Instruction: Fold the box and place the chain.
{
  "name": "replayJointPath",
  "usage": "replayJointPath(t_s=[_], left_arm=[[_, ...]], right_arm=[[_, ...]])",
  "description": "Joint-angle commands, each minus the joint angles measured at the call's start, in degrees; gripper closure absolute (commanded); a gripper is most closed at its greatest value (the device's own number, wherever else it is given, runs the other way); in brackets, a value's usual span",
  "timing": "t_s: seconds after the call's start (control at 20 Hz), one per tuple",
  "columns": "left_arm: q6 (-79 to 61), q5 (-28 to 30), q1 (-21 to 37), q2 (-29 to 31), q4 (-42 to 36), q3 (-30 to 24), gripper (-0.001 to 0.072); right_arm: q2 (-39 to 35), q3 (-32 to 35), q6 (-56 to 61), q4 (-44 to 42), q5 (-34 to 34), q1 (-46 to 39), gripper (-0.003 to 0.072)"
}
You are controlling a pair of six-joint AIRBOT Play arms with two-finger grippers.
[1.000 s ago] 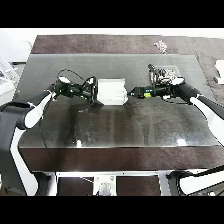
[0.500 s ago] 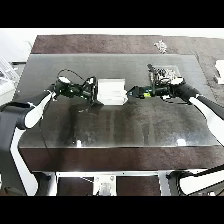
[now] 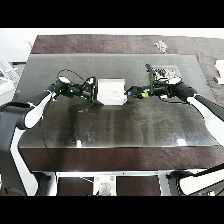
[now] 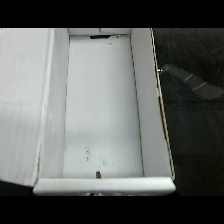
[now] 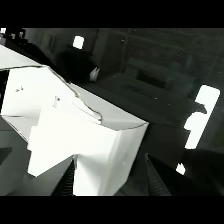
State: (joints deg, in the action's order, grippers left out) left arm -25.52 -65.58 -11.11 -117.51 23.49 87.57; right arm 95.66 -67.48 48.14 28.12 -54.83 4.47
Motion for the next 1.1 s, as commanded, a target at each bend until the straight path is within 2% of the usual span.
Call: replayJointPath(t_s=[0.0,0.1,0.4,0.7,0.85,0.95,1.05], left_arm=[[-0.02,-0.04,-0.02,0.02,0.02,0.04,0.0225],[-0.02,0.0,-0.02,0.02,0.02,0.04,0.0225],[-0.02,-0.66,-0.02,0.02,0.02,0.04,0.0225],[-0.02,-1.05,-0.02,0.02,0.02,0.04,0.0225],[-0.02,-1.07,-0.02,0.02,0.02,0.04,0.0225],[-0.02,-1.05,-0.02,0.02,0.02,0.04,0.0225],[-0.02,-1.07,-0.02,0.02,0.02,0.04,0.0225]], right_arm=[[0.04,-0.37,0.92,0.0,-0.28,1.62,0.0171],[0.04,-0.61,1.01,1.44,-0.31,2.03,0.0203],[0.04,-4.96,8.96,12.57,-1.4,3.52,0.0195],[0.11,-9.62,18.16,24.28,-5.31,7.19,0.0198],[0.11,-11.04,19.98,26.14,-6.84,8.24,0.0206],[0.35,-12.28,20.96,26.45,-7.37,8.79,0.0267],[1.44,-14.51,21.99,27.45,-8.44,9.57,0.0268]])
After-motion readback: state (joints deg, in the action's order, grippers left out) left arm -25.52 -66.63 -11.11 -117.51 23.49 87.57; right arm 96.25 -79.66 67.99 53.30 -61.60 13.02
